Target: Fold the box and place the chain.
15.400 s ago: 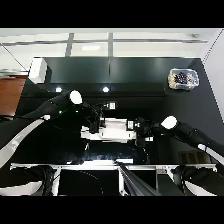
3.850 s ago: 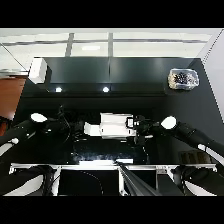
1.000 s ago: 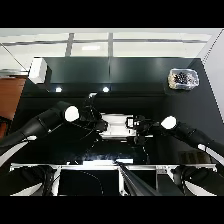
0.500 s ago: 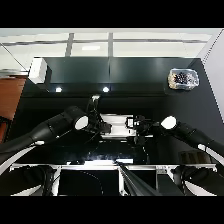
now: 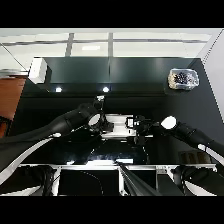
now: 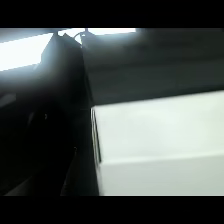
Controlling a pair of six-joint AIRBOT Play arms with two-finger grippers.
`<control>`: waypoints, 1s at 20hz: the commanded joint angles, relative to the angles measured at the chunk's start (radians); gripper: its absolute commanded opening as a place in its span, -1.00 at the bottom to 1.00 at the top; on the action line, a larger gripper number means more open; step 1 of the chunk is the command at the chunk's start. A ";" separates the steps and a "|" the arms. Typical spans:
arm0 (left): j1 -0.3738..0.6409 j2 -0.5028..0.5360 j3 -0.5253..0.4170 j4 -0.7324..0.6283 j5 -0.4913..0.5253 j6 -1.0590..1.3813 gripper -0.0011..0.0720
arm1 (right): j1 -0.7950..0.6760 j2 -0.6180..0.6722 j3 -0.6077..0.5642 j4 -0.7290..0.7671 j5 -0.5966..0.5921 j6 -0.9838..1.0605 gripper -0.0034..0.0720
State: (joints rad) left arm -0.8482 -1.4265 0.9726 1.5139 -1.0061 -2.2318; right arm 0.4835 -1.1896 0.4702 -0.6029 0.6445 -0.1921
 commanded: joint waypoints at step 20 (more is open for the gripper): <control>-0.024 -0.052 0.037 0.018 -0.020 -0.028 -0.22 | 0.001 0.000 -0.001 0.000 0.001 0.000 0.62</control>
State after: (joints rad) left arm -0.8726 -1.4780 1.0088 1.5372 -1.0222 -2.2543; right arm 0.4835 -1.1896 0.4694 -0.6025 0.6411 -0.1921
